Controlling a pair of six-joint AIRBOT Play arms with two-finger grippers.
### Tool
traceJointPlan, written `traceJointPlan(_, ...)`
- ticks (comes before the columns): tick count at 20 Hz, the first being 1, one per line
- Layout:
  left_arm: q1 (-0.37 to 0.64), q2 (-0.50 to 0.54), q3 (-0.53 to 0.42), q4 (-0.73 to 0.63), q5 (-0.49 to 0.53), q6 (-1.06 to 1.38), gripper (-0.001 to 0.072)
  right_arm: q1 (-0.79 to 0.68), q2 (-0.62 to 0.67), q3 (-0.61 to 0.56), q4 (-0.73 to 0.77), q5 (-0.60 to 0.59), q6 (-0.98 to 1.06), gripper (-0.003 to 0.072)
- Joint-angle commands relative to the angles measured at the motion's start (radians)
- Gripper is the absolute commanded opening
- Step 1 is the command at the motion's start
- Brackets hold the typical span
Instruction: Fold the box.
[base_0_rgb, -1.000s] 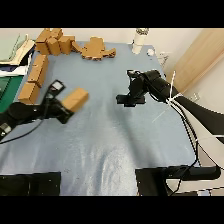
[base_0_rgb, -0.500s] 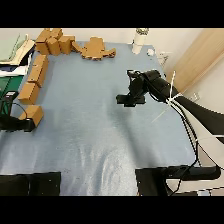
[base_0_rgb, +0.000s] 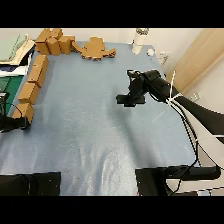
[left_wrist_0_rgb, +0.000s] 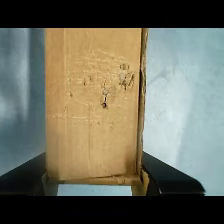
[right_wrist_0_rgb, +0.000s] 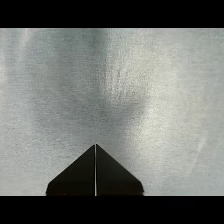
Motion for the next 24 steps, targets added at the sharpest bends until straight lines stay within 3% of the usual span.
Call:
traceJointPlan(1,0.003,-0.05,0.001,-0.127,0.147,0.135,0.0491,0.0,0.0,0.001,0.0,0.0,0.0,0.0005)
traceJointPlan(4,-0.007,-0.092,0.016,-0.229,0.223,0.282,0.0491,0.0,0.0,0.001,0.0,0.0,0.0,0.0005)
traceJointPlan(9,-0.008,-0.222,0.133,-0.23,0.245,0.304,0.0491,0.0,0.0,0.001,0.0,0.0,0.0,0.0005)
traceJointPlan(14,-0.017,-0.336,0.254,-0.23,0.202,0.305,0.0491,0.0,0.0,0.001,0.0,0.0,0.0,0.0005)
traceJointPlan(21,-0.03,-0.355,0.262,-0.217,0.187,0.308,0.0493,0.0,0.0,0.001,0.0,0.0,0.0,0.0005)
traceJointPlan(22,-0.03,-0.355,0.262,-0.217,0.17,0.308,0.0638,0.0,0.0,0.001,0.0,0.0,0.0,0.0005)
traceJointPlan(23,-0.03,-0.355,0.262,-0.217,0.158,0.297,0.0698,0.0,0.0,0.001,0.0,0.0,0.0,0.0005)
traceJointPlan(24,-0.03,-0.354,0.263,-0.217,0.145,0.296,0.0698,0.0,0.0,0.001,0.0,0.0,0.0,0.0005)
